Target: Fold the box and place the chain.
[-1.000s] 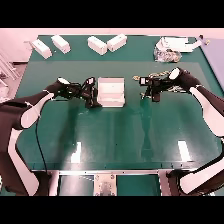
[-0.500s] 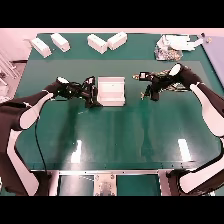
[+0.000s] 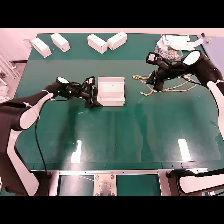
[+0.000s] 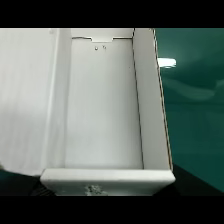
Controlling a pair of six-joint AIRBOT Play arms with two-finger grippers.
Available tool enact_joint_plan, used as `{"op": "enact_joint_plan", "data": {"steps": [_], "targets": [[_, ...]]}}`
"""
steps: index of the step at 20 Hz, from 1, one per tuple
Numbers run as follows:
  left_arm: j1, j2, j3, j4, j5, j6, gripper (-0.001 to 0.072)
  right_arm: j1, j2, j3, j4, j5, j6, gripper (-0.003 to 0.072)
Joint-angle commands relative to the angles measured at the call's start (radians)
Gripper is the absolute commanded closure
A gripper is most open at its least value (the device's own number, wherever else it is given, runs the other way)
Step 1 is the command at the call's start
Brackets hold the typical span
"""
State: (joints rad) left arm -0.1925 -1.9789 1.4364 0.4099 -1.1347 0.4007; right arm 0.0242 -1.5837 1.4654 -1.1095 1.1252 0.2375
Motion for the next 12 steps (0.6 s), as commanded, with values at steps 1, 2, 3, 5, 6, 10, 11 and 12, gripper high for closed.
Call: {"op": "enact_joint_plan", "data": {"steps": [1, 2, 3, 5, 6, 10, 11, 12], "targets": [[0.000, 0.000, 0.001, 0.000, 0.001, 0.000, 0.0196, -0.010, -0.010, -0.040, -0.022, -0.019, 0.005, 0.0678], [0.000, 0.000, 0.001, 0.000, 0.001, 0.000, 0.0196, -0.020, -0.031, -0.051, -0.038, -0.032, 0.005, 0.0678], [0.000, 0.000, 0.001, 0.000, 0.000, 0.000, 0.0196, -0.031, -0.053, -0.055, -0.039, -0.042, 0.006, 0.0678], [0.000, 0.000, 0.001, 0.000, 0.000, 0.000, 0.0196, -0.046, -0.097, -0.055, -0.039, -0.060, 0.006, 0.0677], [0.000, 0.000, 0.001, 0.000, 0.000, 0.000, 0.0197, -0.047, -0.118, -0.055, -0.039, -0.077, 0.005, 0.0676], [0.000, 0.000, 0.001, 0.000, 0.000, 0.000, 0.0196, -0.043, -0.160, -0.054, -0.039, -0.131, -0.013, 0.0231], [0.000, 0.000, 0.001, 0.000, 0.000, 0.000, 0.0196, -0.043, -0.160, -0.053, -0.039, -0.131, -0.014, 0.0122], [0.000, 0.000, 0.001, 0.000, 0.000, 0.000, 0.0196, -0.043, -0.160, -0.053, -0.039, -0.129, -0.014, 0.0122]]}}
